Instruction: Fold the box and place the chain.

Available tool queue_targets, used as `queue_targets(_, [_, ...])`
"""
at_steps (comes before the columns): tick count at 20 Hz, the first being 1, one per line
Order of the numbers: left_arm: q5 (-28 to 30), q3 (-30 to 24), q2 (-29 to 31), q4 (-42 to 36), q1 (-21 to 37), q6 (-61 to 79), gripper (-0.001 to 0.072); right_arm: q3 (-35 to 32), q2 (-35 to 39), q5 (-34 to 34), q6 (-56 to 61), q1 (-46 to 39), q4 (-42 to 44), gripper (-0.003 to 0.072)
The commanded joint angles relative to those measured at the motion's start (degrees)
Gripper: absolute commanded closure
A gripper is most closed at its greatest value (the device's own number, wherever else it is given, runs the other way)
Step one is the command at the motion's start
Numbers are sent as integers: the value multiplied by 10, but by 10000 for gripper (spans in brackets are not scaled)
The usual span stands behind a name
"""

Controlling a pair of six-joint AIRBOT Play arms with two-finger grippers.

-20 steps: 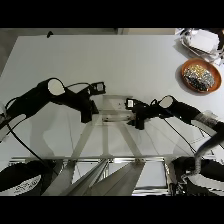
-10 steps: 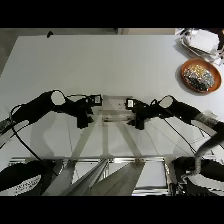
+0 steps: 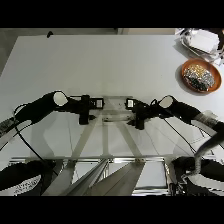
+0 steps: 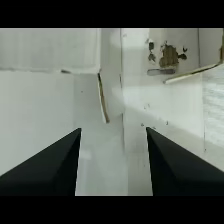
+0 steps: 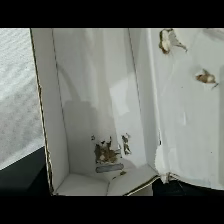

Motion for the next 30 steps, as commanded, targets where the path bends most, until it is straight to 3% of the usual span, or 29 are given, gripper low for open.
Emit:
queue_targets(1, [0, 0, -3, -22, -11, 65, 259, 0, 0, 0, 0, 0, 0, 283])
queue_targets(2, [-3, 0, -7, -22, -16, 65, 261, 0, 0, 0, 0, 0, 0, 283])
queue_targets(3, [-12, 0, -8, -22, -20, 65, 315, 0, 0, 0, 0, 0, 0, 283])
queue_targets(5, [-38, 0, -8, -24, -28, 71, 546, 0, 0, 0, 0, 0, 0, 283])
queue_targets(6, [-44, 0, -8, -26, -32, 82, 562, 0, 0, 0, 0, 0, 0, 283])
queue_targets(15, [40, 0, -8, -103, -51, 90, 563, 0, 0, 0, 0, 0, 0, 283])
queue_targets(19, [50, 0, -17, -125, -67, 90, 572, 0, 0, 0, 0, 0, 0, 283])
queue_targets(20, [53, 0, -23, -129, -71, 90, 546, 0, 0, 0, 0, 0, 0, 283])
queue_targets(22, [62, 0, -30, -138, -78, 87, 369, 0, 0, 0, 0, 0, 0, 283])
queue_targets(26, [66, 0, -29, -136, -78, 75, 371, 0, 0, 0, 0, 0, 0, 283])
queue_targets(27, [64, 0, -26, -136, -78, 45, 423, 0, 0, 0, 0, 0, 0, 283])
queue_targets(29, [43, 0, -10, -102, -70, -32, 684, 0, 0, 0, 0, 0, 0, 283])
queue_targets(30, [22, 0, 4, -79, -61, -76, 702, 0, 0, 0, 0, 0, 0, 283])
